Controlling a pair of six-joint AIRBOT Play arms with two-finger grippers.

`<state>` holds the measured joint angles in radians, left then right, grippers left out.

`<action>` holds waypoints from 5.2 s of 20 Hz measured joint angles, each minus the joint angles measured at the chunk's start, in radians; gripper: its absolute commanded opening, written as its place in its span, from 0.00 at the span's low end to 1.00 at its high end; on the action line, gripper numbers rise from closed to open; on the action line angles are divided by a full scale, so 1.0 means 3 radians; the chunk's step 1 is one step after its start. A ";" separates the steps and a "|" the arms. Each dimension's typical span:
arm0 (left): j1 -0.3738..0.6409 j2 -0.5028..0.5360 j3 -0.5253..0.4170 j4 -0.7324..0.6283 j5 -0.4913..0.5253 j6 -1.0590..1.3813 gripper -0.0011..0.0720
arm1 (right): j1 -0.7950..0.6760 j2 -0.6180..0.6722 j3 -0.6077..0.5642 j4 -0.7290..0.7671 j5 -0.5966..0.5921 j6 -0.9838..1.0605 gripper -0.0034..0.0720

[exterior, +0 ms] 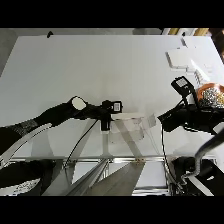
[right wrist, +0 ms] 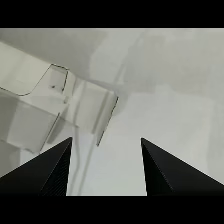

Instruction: Fold the box and place the chain.

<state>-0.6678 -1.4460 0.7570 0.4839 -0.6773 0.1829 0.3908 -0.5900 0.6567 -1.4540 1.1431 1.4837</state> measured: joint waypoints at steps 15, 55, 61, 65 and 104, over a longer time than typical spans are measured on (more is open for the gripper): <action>0.0000 -0.0011 -0.0001 0.0023 -0.0170 0.0234 0.02 | 0.0000 0.0000 0.0000 -0.0001 -0.0001 0.0000 0.67; 0.0000 -0.0055 -0.0001 0.0010 -0.0214 0.0524 0.03 | 0.0000 -0.0006 -0.0142 0.0413 -0.0069 -0.0809 0.07; 0.0000 -0.0055 -0.0001 0.0010 -0.0214 0.0524 0.03 | 0.0122 -0.0006 -0.0562 0.1228 -0.0045 -0.2211 0.07; -0.0001 -0.0055 -0.0001 0.0010 -0.0214 0.0524 0.03 | 0.0412 -0.0006 -0.0732 0.1302 -0.0022 -0.2770 0.35; -0.0001 -0.0055 -0.0001 0.0009 -0.0267 0.0523 0.03 | 0.0093 -0.0467 -0.1354 0.1916 -0.1661 -0.4723 0.95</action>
<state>-0.6682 -1.4624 0.7567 0.4866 -0.7574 0.3397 0.4187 -0.7300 0.2504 -0.8791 0.6449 0.0669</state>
